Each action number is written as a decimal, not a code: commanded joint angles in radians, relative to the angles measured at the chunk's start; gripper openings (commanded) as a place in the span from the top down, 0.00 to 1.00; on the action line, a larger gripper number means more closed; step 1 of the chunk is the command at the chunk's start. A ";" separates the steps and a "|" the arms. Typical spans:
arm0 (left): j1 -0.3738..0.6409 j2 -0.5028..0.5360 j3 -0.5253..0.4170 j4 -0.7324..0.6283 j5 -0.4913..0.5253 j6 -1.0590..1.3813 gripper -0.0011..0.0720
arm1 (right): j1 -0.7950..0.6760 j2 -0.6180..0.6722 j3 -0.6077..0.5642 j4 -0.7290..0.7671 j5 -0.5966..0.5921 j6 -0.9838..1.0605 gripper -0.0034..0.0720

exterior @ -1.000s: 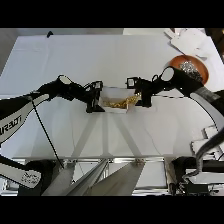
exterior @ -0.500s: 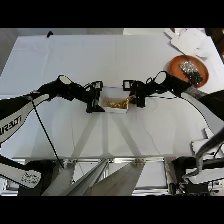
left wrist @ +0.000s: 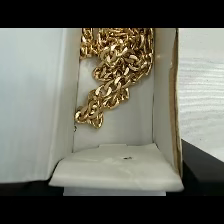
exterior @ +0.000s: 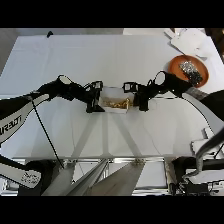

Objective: Fold the box and place the chain.

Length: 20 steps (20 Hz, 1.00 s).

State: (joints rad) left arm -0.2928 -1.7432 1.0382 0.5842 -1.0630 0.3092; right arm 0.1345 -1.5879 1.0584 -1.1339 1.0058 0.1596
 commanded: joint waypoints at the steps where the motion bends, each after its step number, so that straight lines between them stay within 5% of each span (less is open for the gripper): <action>1: 0.000 -0.001 0.000 0.000 0.000 0.000 0.47 | 0.001 0.081 0.002 0.008 0.000 0.155 0.94; 11: 0.000 -0.001 0.000 0.000 0.000 0.000 0.47 | 0.141 0.316 0.002 0.196 -0.027 0.207 0.94; 17: 0.000 -0.001 0.000 0.000 0.000 0.000 0.47 | 0.323 0.270 0.002 0.207 -0.378 0.211 0.94; 20: 0.000 -0.001 0.000 0.000 0.000 0.000 0.47 | 0.349 0.204 0.002 0.205 -0.427 0.240 0.94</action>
State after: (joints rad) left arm -0.2928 -1.7432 1.0382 0.5838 -1.0630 0.3096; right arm 0.4438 -1.3403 1.0599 -0.9329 0.6800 0.3725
